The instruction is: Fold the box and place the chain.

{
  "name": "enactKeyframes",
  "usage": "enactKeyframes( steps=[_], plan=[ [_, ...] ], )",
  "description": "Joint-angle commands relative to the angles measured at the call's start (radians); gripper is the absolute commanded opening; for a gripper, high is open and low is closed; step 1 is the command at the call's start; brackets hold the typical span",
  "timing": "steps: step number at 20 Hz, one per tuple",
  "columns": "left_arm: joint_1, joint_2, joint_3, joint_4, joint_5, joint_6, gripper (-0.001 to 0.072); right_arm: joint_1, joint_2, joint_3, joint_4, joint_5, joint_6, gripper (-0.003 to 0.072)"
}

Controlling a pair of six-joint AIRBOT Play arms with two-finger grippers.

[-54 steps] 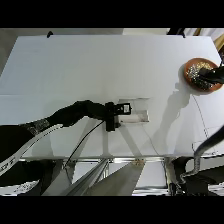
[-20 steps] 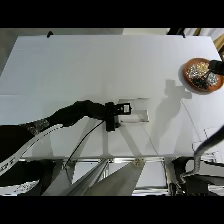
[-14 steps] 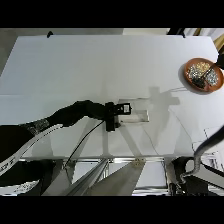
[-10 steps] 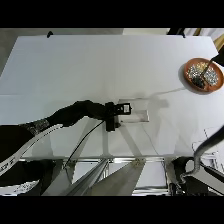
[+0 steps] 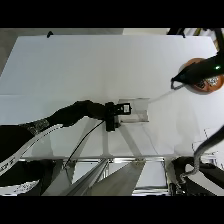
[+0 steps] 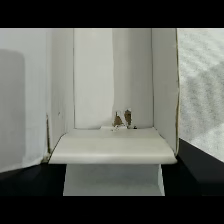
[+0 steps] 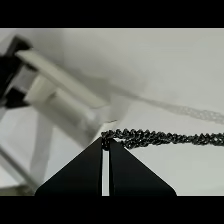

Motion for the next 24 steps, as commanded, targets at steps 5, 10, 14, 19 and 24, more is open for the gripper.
enactKeyframes(
  steps=[5, 10, 14, 19, 24],
  plan=[
    [0.001, 0.001, 0.000, 0.000, 0.000, 0.000, 0.0152, 0.187, 0.182, -0.274, -0.010, -0.099, -0.029, 0.0011],
    [0.001, 0.001, 0.000, 0.000, 0.000, 0.000, 0.0152, 0.187, 0.418, -0.502, -0.010, -0.345, -0.009, 0.0012],
    [0.001, 0.001, 0.000, 0.000, 0.000, 0.000, 0.0152, 0.234, 0.414, -0.517, 0.027, -0.378, 0.010, 0.0012],
    [0.001, 0.001, 0.000, 0.000, 0.000, 0.000, 0.0152, 0.394, 0.248, -0.517, 0.034, -0.501, 0.009, 0.0012],
    [0.001, 0.001, 0.000, 0.000, 0.000, 0.000, 0.0152, 0.451, 0.077, -0.518, -0.008, -0.538, 0.010, 0.0012]
  ],
)
